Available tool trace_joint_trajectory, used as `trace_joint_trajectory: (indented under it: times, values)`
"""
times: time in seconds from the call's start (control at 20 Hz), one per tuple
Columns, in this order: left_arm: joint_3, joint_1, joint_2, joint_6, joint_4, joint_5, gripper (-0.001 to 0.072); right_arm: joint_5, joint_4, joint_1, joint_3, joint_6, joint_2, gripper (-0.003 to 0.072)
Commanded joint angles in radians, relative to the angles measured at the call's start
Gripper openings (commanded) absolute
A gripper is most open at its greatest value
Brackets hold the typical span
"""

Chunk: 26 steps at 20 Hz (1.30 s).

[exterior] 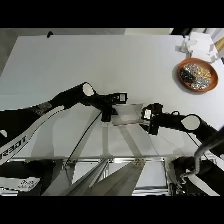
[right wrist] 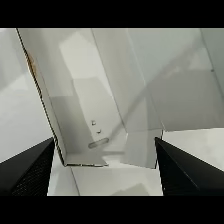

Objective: Fold the box and place the chain.

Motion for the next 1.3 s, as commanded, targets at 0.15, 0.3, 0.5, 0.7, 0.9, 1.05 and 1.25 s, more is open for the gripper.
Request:
trace_joint_trajectory:
  times: [0.15,0.3,0.5,0.7,0.9,1.05,1.25]
  values:
    - [0.000,0.000,0.000,0.001,0.001,-0.002,0.0012,0.026,-0.004,-0.016,0.031,-0.065,-0.010,0.0694]
    - [0.000,0.000,0.000,0.001,0.001,-0.002,0.0012,0.039,-0.042,-0.016,0.067,-0.065,-0.011,0.0694]
    - [0.000,0.000,0.000,0.001,0.001,-0.002,0.0012,0.040,-0.029,-0.016,0.069,-0.081,-0.040,0.0694]
    - [0.000,0.000,0.000,0.001,0.001,-0.002,0.0012,0.080,0.080,-0.024,0.071,-0.188,-0.120,0.0694]
    - [0.000,0.000,0.000,0.001,0.001,-0.002,0.0012,0.148,0.141,-0.096,0.072,-0.287,-0.167,0.0693]
    - [0.000,0.000,0.000,0.001,0.001,-0.002,0.0012,0.171,0.190,-0.105,0.072,-0.390,-0.197,0.0693]
    - [0.000,0.000,0.000,0.001,0.001,-0.002,0.0012,0.174,0.267,-0.105,0.075,-0.477,-0.261,0.0693]
